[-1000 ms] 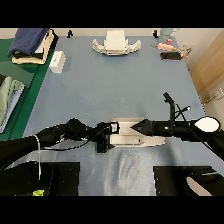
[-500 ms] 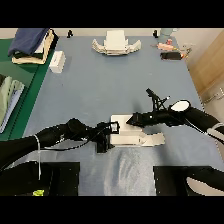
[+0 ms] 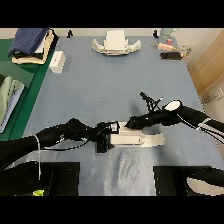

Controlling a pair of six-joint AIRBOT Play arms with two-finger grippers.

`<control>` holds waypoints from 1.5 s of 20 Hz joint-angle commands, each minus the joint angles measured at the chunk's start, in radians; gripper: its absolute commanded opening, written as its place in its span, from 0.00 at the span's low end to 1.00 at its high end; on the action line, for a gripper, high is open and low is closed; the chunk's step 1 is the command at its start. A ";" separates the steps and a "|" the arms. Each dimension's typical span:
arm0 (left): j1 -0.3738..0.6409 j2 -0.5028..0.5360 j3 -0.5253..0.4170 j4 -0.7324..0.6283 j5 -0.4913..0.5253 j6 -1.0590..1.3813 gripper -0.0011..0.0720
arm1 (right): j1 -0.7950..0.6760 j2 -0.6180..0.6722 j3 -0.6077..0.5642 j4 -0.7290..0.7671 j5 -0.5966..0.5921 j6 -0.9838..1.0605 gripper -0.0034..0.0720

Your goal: Fold the box.

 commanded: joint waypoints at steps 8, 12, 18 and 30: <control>0.000 -0.001 0.000 0.000 0.000 0.000 0.65 | 0.002 0.204 0.061 -0.033 0.127 -0.126 0.26; 0.000 -0.001 0.000 0.000 0.000 0.000 0.65 | 0.002 0.362 0.036 -0.145 0.245 -0.177 0.26; 0.000 -0.001 0.000 0.000 0.000 0.000 0.65 | 0.002 0.656 -0.105 -0.315 0.383 -0.243 0.70; 0.000 -0.001 0.000 0.000 0.000 0.000 0.65 | 0.002 0.649 -0.258 -0.576 0.088 -0.788 0.79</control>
